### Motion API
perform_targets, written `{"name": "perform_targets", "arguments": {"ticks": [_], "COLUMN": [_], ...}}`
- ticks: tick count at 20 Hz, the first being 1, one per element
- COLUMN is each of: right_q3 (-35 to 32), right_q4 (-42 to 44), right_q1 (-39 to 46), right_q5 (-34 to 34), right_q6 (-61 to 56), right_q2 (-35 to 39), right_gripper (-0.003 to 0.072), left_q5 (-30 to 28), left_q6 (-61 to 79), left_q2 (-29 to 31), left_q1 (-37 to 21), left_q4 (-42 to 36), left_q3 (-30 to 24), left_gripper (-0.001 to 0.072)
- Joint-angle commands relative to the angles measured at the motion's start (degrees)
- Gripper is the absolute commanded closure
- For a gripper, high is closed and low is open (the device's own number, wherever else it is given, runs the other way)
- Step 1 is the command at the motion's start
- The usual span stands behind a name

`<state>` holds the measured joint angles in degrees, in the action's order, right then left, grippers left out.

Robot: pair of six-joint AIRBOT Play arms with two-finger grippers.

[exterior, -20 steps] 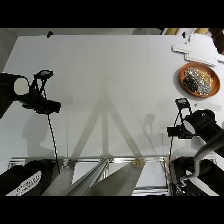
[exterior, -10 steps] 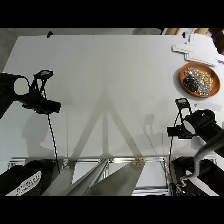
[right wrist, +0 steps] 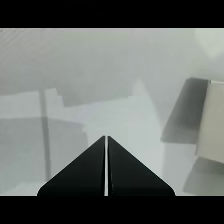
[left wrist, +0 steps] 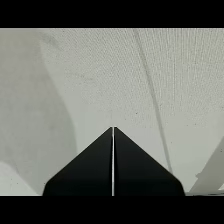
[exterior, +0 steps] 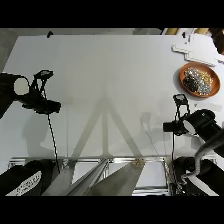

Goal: Fold the box and place the chain.

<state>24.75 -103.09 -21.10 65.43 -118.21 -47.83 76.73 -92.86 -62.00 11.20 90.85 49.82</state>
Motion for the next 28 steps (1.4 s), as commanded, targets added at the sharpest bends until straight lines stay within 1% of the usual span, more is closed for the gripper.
{"name": "perform_targets", "arguments": {"ticks": [1, 2, 3, 5, 7, 8, 9, 10, 11, 12, 13, 14, 15, 17, 19, 21, 23, 24, 28], "right_q3": [0.07, 0.2, 1.79, 8.96, 18.58, 22.38, 25.4, 26.97, 27.52, 27.52, 27.52, 27.52, 27.52, 27.54, 27.69, 28.15, 29.4, 30.1, 33.42], "right_q4": [0.33, 0.17, -0.24, -4.85, -7.93, -8.17, -8.83, -10.29, -11.63, -10.6, -10.38, -10.49, -10.58, -12.31, -16.55, -21.2, -23.61, -24.87, -26.14], "right_q1": [0.04, 0.04, 0.07, 2.75, 12.63, 18.78, 25.86, 32.39, 38.58, 43.5, 47.84, 50.66, 52.78, 55.21, 56.59, 57.99, 59.56, 60.26, 63.34], "right_q5": [-0.09, -1.25, -1.55, 4.66, 11.89, 13.94, 14.88, 14.78, 13.14, 10.47, 7.89, 6.97, 6.99, 7.69, 9.16, 10.64, 11.52, 11.56, 10.99], "right_q6": [0.0, 0.7, 4.35, 7.63, 16.57, 21.73, 26.45, 29.81, 30.16, 30.25, 30.56, 31.26, 32.87, 33.81, 34.91, 34.88, 34.86, 34.88, 34.88], "right_q2": [-0.04, -0.04, -0.13, -1.22, -3.41, -4.63, -5.79, -6.62, -7.26, -7.76, -8.74, -10.16, -12.15, -16.35, -20.15, -23.76, -27.06, -28.26, -32.83], "right_gripper": [0.0664, 0.0665, 0.0665, 0.0668, 0.0668, 0.0668, 0.0667, 0.0666, 0.0665, 0.0621, 0.0419, 0.0181, 0.0101, 0.0112, 0.0174, 0.0193, 0.0196, 0.0228, 0.0231], "left_q5": [-0.02, 0.0, 0.0, 0.0, 0.0, 0.0, 0.0, -0.02, -0.02, 0.0, -0.02, -0.02, 0.0, 0.0, -0.02, -0.02, 0.0, 0.0, 0.0], "left_q6": [0.02, 0.0, 0.02, 0.02, 0.0, 0.0, 0.02, 0.02, 0.0, 0.02, 0.02, 0.02, 0.0, 0.02, 0.02, 0.02, 0.02, 0.02, 0.02], "left_q2": [0.04, 0.04, 0.04, 0.04, 0.04, 0.04, 0.04, 0.04, 0.04, 0.04, 0.04, 0.04, 0.04, 0.04, 0.04, 0.04, 0.04, 0.04, 0.04], "left_q1": [-0.04, -0.04, -0.04, -0.04, -0.04, -0.04, -0.04, -0.04, -0.07, -0.07, -0.04, -0.04, -0.09, -0.04, -0.04, -0.04, -0.04, -0.04, -0.04], "left_q4": [0.02, 0.02, 0.02, 0.0, 0.02, 0.02, 0.02, 0.02, 0.02, 0.02, 0.0, 0.02, 0.02, 0.0, 0.02, 0.02, 0.02, 0.02, 0.02], "left_q3": [-0.02, -0.02, -0.02, -0.02, -0.02, -0.02, -0.02, -0.02, -0.02, -0.02, -0.02, -0.02, -0.02, -0.02, -0.02, -0.02, -0.02, -0.02, -0.02], "left_gripper": [0.0701, 0.0701, 0.0701, 0.0701, 0.0701, 0.0701, 0.0701, 0.0701, 0.0701, 0.0701, 0.0701, 0.0701, 0.0701, 0.0701, 0.0701, 0.0701, 0.0701, 0.0701, 0.0701]}}
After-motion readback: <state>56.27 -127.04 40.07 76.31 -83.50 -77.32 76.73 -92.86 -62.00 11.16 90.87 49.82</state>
